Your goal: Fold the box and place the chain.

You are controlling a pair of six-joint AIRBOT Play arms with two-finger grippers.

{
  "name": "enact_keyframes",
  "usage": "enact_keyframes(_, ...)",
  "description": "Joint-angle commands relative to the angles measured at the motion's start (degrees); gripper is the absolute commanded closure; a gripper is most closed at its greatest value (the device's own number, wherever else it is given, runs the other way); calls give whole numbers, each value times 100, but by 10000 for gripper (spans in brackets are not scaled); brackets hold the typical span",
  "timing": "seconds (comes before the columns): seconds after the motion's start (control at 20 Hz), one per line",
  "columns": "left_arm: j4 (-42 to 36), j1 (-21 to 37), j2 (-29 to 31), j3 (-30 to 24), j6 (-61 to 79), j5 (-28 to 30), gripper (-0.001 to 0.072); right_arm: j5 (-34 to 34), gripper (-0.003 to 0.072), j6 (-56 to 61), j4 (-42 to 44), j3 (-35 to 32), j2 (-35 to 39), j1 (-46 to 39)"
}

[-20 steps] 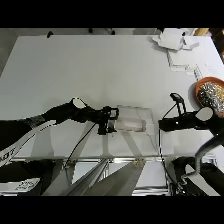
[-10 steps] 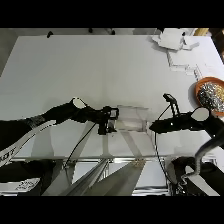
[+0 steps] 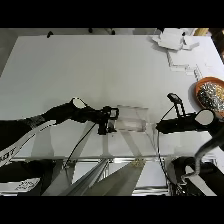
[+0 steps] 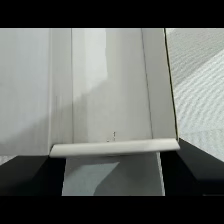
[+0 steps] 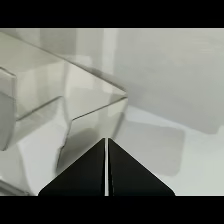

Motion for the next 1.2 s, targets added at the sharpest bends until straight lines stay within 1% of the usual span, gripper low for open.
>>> enact_keyframes(0.0,2,2,2,2,0,-35,455,-122,663,273,-380,0,-87,4)
enact_keyframes(0.1,4,4,2,0,0,-35,455,-205,663,273,-343,-2,-361,4)
enact_keyframes(0.3,2,4,2,0,0,-33,455,-400,663,199,164,-2,-789,4)
enact_keyframes(0.45,2,4,2,0,0,-35,455,-382,663,70,363,-2,-994,4)
enact_keyframes(0.65,4,4,2,0,0,-33,455,-304,663,-85,638,-2,-938,4)
enact_keyframes(1.05,4,2,2,2,0,-35,455,31,660,-83,717,-2,-262,4)
enact_keyframes(1.1,2,4,2,2,0,-33,455,68,631,-81,802,-2,-173,4)
enact_keyframes(1.15,2,4,2,2,0,-35,455,92,618,-83,901,-2,-98,4)
